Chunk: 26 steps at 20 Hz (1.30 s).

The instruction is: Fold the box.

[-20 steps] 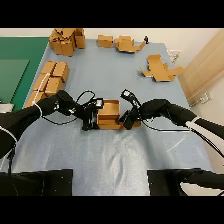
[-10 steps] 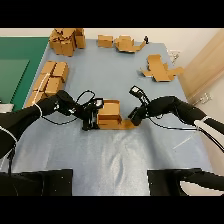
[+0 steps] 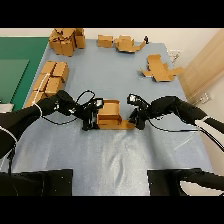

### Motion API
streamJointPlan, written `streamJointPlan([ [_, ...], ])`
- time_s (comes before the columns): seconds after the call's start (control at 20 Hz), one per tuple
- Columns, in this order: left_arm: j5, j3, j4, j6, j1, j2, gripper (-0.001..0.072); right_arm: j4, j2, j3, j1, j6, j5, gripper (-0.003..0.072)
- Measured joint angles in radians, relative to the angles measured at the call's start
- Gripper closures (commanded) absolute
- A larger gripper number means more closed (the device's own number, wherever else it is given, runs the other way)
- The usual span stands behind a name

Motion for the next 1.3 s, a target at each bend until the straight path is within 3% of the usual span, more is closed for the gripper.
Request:
streamJointPlan([
  [0.05,0.000,0.000,0.000,0.000,0.000,0.000,0.0362,0.010,0.000,0.000,0.008,-0.011,0.008,0.0465],
  [0.1,0.000,0.000,0.000,0.000,0.000,0.000,0.0362,0.017,-0.001,0.000,0.017,-0.019,0.014,0.0532],
  [0.15,0.000,0.000,0.000,0.000,0.000,0.000,0.0362,0.020,-0.002,0.000,0.029,-0.025,0.021,0.0545],
  [0.35,0.000,0.000,0.000,0.000,0.000,0.000,0.0362,0.022,-0.008,0.000,0.077,-0.038,0.027,0.0544],
  [0.45,0.000,0.000,0.000,0.000,0.000,0.000,0.0362,0.003,-0.013,0.000,0.088,-0.040,0.014,0.0453],
  [0.5,0.000,0.000,0.000,0.000,0.000,0.000,0.0362,-0.008,-0.014,0.000,0.092,-0.041,-0.005,0.0451],
  [1.0,0.000,0.000,0.000,0.000,0.000,0.000,0.0362,-0.032,-0.019,0.000,0.116,-0.044,0.002,0.0465],
  [1.1,-0.001,0.000,0.000,0.000,0.000,0.000,0.0362,-0.024,-0.019,0.000,0.119,-0.044,0.017,0.0528],
  [1.3,-0.001,0.000,0.000,0.001,0.000,0.000,0.0362,-0.001,-0.019,0.000,0.121,-0.044,0.034,0.0527],
])
